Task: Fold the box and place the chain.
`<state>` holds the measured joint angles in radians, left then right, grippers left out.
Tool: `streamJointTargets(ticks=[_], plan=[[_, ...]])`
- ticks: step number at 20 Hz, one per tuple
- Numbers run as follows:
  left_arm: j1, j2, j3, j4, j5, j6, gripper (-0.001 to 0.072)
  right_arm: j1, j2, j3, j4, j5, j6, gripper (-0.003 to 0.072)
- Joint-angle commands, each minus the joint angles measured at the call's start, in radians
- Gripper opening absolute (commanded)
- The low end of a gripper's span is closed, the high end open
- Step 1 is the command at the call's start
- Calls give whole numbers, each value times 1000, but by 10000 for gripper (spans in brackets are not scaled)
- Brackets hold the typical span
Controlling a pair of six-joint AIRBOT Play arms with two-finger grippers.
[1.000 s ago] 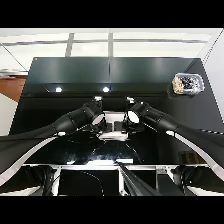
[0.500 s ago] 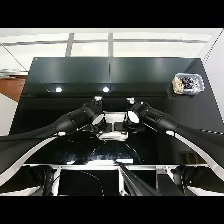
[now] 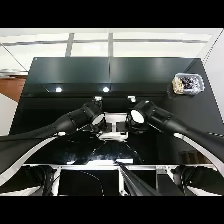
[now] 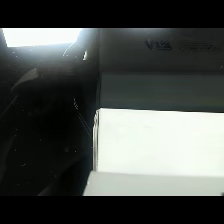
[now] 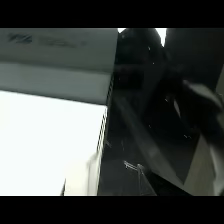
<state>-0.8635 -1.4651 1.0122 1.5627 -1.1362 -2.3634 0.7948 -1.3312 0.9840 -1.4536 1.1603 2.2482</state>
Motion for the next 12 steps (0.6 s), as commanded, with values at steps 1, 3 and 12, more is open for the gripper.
streamJointTargets(ticks=[1, 3, 12], plan=[[0, 0, 0, 0, -2, 0, 33, -14, 140, 1, -50, 60, -64, 515], [0, 0, 0, 0, -2, 0, 33, -48, 254, 1, -100, 108, -107, 515], [-2, -1, 0, -1, 1, 0, 33, -602, 344, -42, -668, -175, -135, 706]])
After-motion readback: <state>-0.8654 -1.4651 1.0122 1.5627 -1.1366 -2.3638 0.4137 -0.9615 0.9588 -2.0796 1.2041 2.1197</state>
